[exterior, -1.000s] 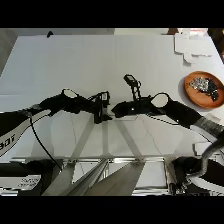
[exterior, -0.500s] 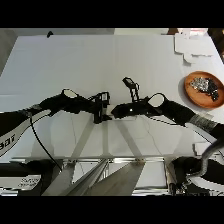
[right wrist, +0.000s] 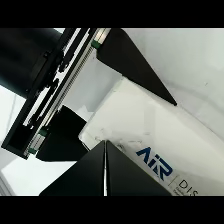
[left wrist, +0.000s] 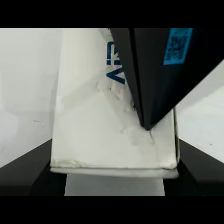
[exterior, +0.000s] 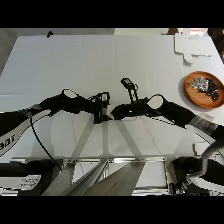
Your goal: Fold the box and place the chain.
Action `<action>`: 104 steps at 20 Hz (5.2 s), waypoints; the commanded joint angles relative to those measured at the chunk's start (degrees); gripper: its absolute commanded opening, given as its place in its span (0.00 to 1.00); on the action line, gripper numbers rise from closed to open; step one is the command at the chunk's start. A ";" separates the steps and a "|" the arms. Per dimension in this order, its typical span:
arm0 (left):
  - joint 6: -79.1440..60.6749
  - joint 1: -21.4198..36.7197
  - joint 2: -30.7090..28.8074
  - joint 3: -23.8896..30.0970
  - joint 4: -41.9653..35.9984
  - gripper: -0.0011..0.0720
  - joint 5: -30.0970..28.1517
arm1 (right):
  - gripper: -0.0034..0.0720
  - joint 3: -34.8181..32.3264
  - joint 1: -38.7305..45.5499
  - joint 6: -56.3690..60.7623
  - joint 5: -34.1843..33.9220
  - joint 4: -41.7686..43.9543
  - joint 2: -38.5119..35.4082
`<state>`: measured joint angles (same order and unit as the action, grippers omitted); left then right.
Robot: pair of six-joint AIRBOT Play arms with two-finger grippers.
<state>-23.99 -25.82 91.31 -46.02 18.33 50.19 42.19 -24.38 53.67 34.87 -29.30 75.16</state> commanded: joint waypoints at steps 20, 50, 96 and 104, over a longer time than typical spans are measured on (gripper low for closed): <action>-0.02 0.02 -0.02 -0.02 0.55 0.39 -0.24 | 0.05 -12.85 11.65 -0.15 0.44 1.62 -9.18; -0.02 0.00 -0.02 -0.02 0.52 0.39 -0.24 | 0.05 -4.00 11.65 46.01 47.58 -68.11 -59.45; 98.77 33.05 -41.90 -0.04 56.68 0.02 -4.52 | 0.05 -4.00 11.65 45.97 32.74 -57.88 -59.43; 98.73 32.96 -20.55 -0.04 57.35 0.17 -15.52 | 0.05 -4.00 11.65 45.97 32.74 -57.88 -59.43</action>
<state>75.31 6.96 64.29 -46.00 75.99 39.81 38.15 -12.73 99.63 67.59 -87.20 15.77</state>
